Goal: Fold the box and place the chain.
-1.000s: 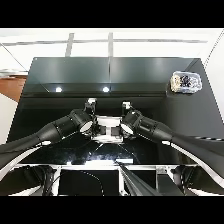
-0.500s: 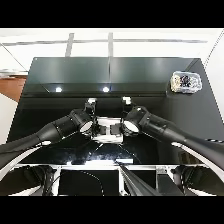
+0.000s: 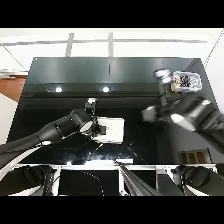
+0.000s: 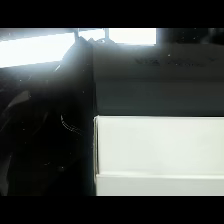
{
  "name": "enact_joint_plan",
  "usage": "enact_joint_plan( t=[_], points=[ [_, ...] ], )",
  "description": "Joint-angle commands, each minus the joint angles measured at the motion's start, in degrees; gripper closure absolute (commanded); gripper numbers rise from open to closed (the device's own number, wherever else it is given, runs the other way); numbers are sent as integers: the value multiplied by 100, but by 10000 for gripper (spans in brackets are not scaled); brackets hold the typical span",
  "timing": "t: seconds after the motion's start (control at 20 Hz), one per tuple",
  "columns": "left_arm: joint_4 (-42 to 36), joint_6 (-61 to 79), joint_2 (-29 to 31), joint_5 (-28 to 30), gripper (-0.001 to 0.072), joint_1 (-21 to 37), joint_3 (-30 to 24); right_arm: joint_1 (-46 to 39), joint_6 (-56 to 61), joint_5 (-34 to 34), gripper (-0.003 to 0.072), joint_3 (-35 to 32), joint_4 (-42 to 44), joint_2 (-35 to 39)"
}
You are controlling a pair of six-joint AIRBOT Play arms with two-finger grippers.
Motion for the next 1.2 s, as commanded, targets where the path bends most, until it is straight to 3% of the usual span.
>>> enact_joint_plan(
  t=[0.0,0.05,0.1,0.15,0.35,0.45,0.6,0.7,0.75,1.15],
  points=[
    [0,4,-2,-13,678,0,4,-1172,-507,-55,246,-31,-1414,343],
    [0,4,-2,-13,678,0,4,-1735,-525,-507,246,-109,-1342,343],
    [0,4,-2,-13,679,0,4,-2260,-525,-999,186,-214,-1250,337],
    [0,4,-2,-11,678,0,4,-2780,-553,-1519,-20,-291,-1043,280],
    [2,4,-2,-11,678,0,4,-4347,-1373,-3574,-12,-111,640,-584],
    [2,4,-2,-9,679,0,4,-4741,-1368,-3591,-11,420,1172,-1353],
    [2,4,-2,-9,679,0,4,-5239,-1187,-2837,28,1576,2212,-2752],
    [2,4,-2,-9,679,0,4,-5486,-857,-2448,124,2179,2959,-3491],
    [2,4,-2,-7,679,0,4,-5574,-660,-2365,124,2380,3272,-3764],
    [4,4,-2,11,678,0,4,-5613,304,-2841,124,2616,3753,-4419]
  ],
)
